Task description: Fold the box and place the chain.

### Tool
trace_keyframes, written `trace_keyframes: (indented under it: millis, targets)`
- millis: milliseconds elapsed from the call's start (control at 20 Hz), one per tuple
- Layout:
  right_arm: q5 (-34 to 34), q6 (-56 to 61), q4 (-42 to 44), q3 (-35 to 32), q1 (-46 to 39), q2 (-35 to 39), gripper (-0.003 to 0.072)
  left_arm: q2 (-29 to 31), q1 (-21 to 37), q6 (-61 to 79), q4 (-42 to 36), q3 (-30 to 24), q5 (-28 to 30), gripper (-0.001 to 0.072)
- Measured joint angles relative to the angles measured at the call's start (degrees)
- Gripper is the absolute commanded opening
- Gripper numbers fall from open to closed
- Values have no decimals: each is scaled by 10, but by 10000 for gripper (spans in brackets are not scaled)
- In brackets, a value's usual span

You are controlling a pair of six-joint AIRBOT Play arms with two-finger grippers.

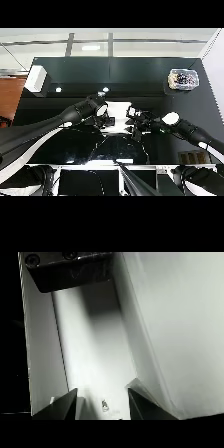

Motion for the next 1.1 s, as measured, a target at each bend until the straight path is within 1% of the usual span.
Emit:
trace_keyframes:
  millis: [50,150,250,350,400,500,600,700,800,900,1000,1100]
  targets:
    - [-2,5,0,0,0,0,12,0,0,0,0,0,0,27]
    - [-2,25,-4,0,-1,0,16,0,0,0,0,0,0,27]
    - [-1,78,-16,1,-3,7,15,0,0,0,0,0,0,27]
    - [20,157,-45,8,-15,27,15,0,0,0,0,0,0,27]
    - [36,211,-77,14,-30,45,15,0,0,0,0,0,0,27]
    - [64,346,-168,26,-82,88,16,0,0,0,0,0,-3,27]
    - [86,489,-259,33,-159,131,16,0,0,-2,-1,0,-5,27]
    - [101,601,-303,28,-244,155,15,0,0,-2,-2,0,-6,27]
    - [114,680,-306,9,-317,163,15,0,0,-1,-2,0,-9,27]
    - [117,750,-300,-18,-369,156,16,0,0,-1,-1,0,-10,27]
    - [139,794,-277,-40,-393,134,15,0,0,0,-1,0,-10,27]
    - [174,792,-243,-51,-387,100,15,0,0,0,-1,0,-10,27]
